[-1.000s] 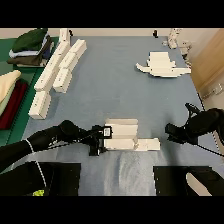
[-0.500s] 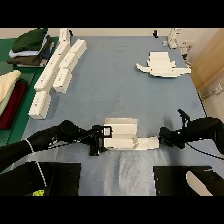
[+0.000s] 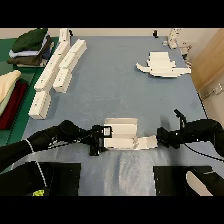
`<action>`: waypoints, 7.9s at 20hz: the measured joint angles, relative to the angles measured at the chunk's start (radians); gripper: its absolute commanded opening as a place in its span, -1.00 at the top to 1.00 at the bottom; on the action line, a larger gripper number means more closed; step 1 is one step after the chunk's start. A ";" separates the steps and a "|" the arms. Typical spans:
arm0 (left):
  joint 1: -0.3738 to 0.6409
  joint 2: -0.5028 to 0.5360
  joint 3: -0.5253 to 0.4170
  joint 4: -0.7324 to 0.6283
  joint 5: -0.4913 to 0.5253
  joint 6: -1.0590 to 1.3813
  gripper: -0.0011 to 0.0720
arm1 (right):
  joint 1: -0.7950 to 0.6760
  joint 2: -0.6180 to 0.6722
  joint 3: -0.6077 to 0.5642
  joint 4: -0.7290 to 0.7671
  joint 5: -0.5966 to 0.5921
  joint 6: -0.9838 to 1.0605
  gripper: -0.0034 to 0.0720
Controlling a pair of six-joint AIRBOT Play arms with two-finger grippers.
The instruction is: Fold the box.
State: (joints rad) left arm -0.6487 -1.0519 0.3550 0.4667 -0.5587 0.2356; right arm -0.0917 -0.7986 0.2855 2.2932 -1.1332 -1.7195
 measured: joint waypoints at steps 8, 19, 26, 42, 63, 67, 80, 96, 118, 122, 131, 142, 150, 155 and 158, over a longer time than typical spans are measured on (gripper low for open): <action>0.000 0.000 0.000 0.000 0.000 0.000 -0.16 | 0.000 -0.020 -0.026 0.064 0.028 -0.077 0.91; 0.000 0.000 0.000 0.000 0.000 0.000 -0.16 | 0.048 -0.106 -0.027 0.150 0.037 -0.206 0.90; 0.000 0.000 0.000 0.000 0.000 0.000 -0.16 | 0.147 -0.086 0.022 0.156 0.054 -0.210 0.90; 0.000 0.000 0.000 0.000 0.000 0.000 -0.16 | 0.404 -0.014 0.079 0.147 0.170 -0.033 -0.27; 0.000 0.000 0.000 0.001 0.000 0.000 -0.16 | 0.951 -0.360 0.472 -0.616 0.071 0.862 -0.27; 0.000 0.000 0.000 0.001 0.000 0.000 -0.16 | 0.978 -0.398 0.503 -0.669 0.024 0.939 -0.17; 0.000 0.000 0.000 0.000 0.001 0.000 -0.16 | 0.988 -0.417 0.514 -0.737 -0.042 1.001 -0.11; 0.000 0.000 0.000 0.000 0.000 0.000 -0.16 | 0.995 -0.438 0.515 -0.704 -0.009 0.991 0.90; 0.000 0.000 0.000 0.001 0.000 0.000 -0.16 | 0.779 -0.190 0.513 -0.786 -0.133 0.867 0.91; 0.000 0.000 0.000 0.001 0.000 0.000 -0.16 | 0.529 -0.294 0.500 -0.521 -0.028 0.558 0.91; 0.000 0.000 0.000 0.001 0.000 0.000 -0.16 | 0.297 -0.561 0.606 0.158 -0.136 -0.210 0.91; 0.000 0.000 0.000 0.001 0.000 0.000 -0.16 | 0.467 -0.549 0.608 0.187 -0.246 -0.492 0.91; 0.000 0.000 0.000 0.001 0.000 0.000 -0.16 | 0.737 -0.304 0.430 0.087 0.132 -0.551 0.91; 0.000 0.000 0.000 0.001 0.000 0.000 -0.16 | 0.889 -0.123 0.264 0.025 0.422 -0.600 0.88; 0.000 0.000 0.000 0.001 0.000 0.000 -0.16 | 0.957 -0.060 0.201 -0.040 0.545 -0.633 0.26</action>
State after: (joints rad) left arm -0.6487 -1.0519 0.3550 0.4675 -0.5583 0.2359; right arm 0.8650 -0.8589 0.4870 2.2532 -0.5884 -2.3528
